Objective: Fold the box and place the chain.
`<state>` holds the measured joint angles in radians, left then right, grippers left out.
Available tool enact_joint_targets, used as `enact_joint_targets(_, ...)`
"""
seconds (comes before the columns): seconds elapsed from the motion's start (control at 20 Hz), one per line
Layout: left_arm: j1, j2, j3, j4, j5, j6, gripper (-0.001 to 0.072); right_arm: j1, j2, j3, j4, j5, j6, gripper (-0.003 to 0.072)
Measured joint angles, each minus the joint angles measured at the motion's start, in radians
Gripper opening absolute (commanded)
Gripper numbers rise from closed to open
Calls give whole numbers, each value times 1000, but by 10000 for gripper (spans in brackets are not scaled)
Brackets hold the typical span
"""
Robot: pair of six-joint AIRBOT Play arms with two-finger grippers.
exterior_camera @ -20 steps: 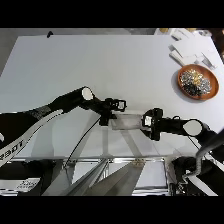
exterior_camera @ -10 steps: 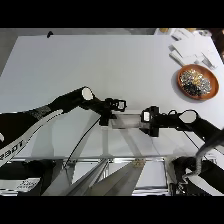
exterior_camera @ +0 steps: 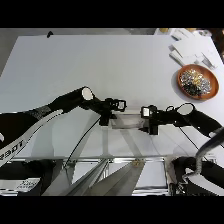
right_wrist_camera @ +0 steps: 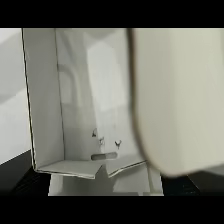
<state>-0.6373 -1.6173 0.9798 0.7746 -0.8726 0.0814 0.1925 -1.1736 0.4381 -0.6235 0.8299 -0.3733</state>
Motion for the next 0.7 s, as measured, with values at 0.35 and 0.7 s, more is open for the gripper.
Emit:
enact_joint_targets(0.35,0,0,0,0,0,0,10,-19,-31,22,15,43,-5,527)
enact_joint_targets(0.7,0,0,0,0,0,0,10,-24,-49,24,21,66,-48,521)
